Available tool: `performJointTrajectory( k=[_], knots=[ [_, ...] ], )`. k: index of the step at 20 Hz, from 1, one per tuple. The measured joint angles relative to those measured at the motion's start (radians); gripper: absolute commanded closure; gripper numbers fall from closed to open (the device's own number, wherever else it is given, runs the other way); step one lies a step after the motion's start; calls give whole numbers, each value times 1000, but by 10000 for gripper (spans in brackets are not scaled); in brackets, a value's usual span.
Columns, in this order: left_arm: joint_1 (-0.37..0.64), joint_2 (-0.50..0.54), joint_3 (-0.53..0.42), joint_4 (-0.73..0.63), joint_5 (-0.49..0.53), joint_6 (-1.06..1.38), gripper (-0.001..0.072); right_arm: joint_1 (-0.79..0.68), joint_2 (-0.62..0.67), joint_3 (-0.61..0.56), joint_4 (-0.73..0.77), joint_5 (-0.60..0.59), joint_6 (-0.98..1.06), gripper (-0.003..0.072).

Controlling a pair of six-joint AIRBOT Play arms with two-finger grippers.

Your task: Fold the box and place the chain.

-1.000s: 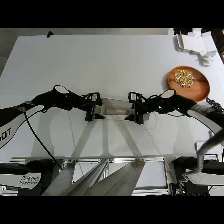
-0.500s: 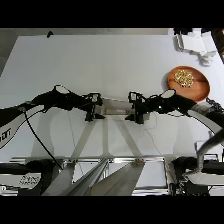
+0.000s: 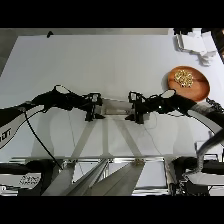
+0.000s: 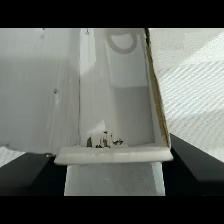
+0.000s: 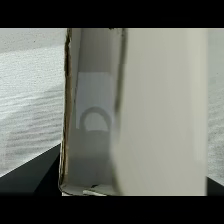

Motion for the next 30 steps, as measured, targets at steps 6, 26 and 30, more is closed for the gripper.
performJointTrajectory(
  k=[6,26,30],
  knots=[
    [-1,0,0,-5,11,-2,497,-3,10,-1,-10,-4,0,-8],
    [0,0,0,0,0,0,497,-105,343,0,-120,103,406,680],
    [0,0,0,0,0,0,497,-105,230,0,119,-16,410,679]
  ],
)
